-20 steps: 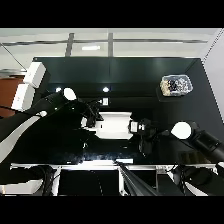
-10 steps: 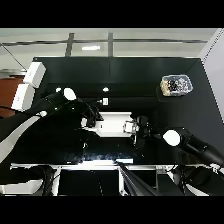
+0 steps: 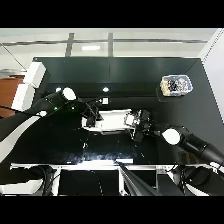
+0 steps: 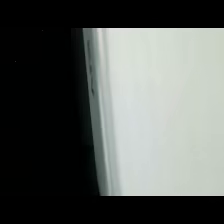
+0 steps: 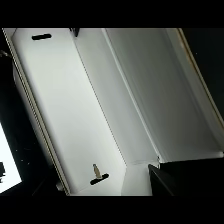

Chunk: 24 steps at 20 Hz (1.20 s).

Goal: Fold the box and place the chain.

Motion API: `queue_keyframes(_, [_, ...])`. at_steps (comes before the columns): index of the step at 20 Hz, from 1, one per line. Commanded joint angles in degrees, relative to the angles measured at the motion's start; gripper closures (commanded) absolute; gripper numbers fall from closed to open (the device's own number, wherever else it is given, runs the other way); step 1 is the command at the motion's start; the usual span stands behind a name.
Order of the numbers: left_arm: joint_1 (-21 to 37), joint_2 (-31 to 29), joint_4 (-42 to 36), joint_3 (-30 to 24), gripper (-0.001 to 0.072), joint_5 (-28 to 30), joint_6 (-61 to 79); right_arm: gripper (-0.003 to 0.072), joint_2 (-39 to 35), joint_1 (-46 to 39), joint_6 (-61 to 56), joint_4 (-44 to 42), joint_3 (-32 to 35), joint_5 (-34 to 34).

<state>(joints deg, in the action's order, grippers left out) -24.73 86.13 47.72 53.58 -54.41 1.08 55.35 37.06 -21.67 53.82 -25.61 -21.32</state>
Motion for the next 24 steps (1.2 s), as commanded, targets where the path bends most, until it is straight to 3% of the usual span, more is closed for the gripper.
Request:
queue_keyframes(1, [0.0, 0.0, 0.0, 0.0, 0.0684, 0.0, 0.0, -0.0012, 0.0, -2.8, -1.0, 0.0, -0.6, -3.7])
queue_keyframes(4, [0.0, 0.0, 0.0, 0.0, 0.0684, 0.0, 0.0, -0.0012, 0.0, -4.0, 2.8, -1.0, -0.6, -4.6])
queue_keyframes(8, [0.0, -0.2, 0.0, 0.0, 0.0685, 0.0, 0.3, -0.0012, 0.0, -6.8, 11.4, -10.6, -0.6, -5.1])
queue_keyframes(12, [-0.3, -1.3, 1.6, 0.0, 0.0686, 0.4, 2.3, -0.0012, 0.1, -9.7, 16.9, -16.9, -1.0, -9.9])
queue_keyframes(24, [-0.3, -1.7, 3.9, 0.0, 0.0686, 0.5, 2.4, -0.0012, 3.0, -10.5, 29.6, -22.3, -1.0, -9.4])
